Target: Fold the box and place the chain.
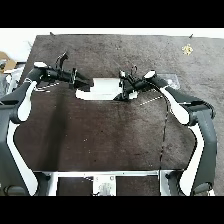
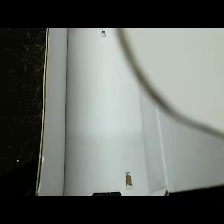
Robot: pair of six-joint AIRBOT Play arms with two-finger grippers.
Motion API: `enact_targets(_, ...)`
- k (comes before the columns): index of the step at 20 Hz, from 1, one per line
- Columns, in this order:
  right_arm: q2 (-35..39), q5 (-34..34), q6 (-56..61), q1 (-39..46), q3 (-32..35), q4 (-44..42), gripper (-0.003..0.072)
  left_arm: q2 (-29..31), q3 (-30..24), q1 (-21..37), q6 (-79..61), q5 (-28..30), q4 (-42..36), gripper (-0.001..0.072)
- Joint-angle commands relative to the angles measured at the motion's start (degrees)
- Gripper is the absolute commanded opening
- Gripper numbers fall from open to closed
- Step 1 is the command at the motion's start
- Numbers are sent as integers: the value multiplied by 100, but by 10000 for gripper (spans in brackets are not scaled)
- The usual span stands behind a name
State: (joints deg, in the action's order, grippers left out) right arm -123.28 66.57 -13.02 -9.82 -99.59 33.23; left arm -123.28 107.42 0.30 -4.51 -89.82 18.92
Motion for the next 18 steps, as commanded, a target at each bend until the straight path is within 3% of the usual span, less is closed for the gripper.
enact_targets(1,-2,11,-2,2,-2,0,508,79,7,-96,299,-380,-55,268)
enact_targets(3,-2,11,-2,2,-2,0,508,79,7,-273,278,-356,-55,14)
enact_targets(8,-2,13,-2,2,-2,0,508,79,7,-527,256,-208,-361,12)
enact_targets(14,-2,11,-2,2,-2,0,508,79,7,-568,376,1224,-369,12)
enact_targets(18,-2,11,-2,2,-2,0,508,66,7,-568,450,1482,-365,12)
